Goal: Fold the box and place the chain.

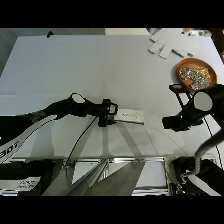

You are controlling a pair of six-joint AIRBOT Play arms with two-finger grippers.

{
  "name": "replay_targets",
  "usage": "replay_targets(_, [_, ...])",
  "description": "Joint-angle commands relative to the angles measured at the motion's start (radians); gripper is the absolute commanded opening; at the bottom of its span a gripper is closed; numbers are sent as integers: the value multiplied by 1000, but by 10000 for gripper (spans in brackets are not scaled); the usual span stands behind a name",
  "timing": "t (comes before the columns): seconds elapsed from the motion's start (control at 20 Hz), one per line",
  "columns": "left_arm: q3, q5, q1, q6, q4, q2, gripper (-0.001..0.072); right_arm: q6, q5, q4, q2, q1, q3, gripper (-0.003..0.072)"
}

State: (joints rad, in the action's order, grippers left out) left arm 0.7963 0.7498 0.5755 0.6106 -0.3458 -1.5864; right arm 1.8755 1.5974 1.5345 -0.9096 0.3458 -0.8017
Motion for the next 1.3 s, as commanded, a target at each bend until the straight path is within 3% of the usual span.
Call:
replay_targets(0.0, [1,13,0,12,-2,0,273,66,29,-16,-1,0,-1,13])
replay_targets(0.1, [1,16,0,11,-2,0,247,66,-1,-16,0,0,-1,13])
replay_targets(0.15, [1,15,0,11,-2,1,83,66,-21,-18,0,0,-1,13])
replay_targets(0.2, [1,14,0,16,-2,6,5,66,-37,-21,0,0,-1,13])
replay_targets(0.35, [1,-9,-11,6,-2,57,5,65,-64,-28,0,0,-1,13])
replay_targets(0.55, [1,-48,-85,-191,-2,201,4,65,-68,-28,0,0,-2,13])
replay_targets(1.0, [0,-87,-508,-686,-26,438,0,65,-68,-28,0,0,-2,13])
replay_targets(1.1, [0,-105,-610,-821,-108,470,0,65,-68,-28,0,0,-2,13])
replay_targets(1.25, [0,-111,-745,-1043,-344,497,0,65,-68,-28,0,0,-2,13])
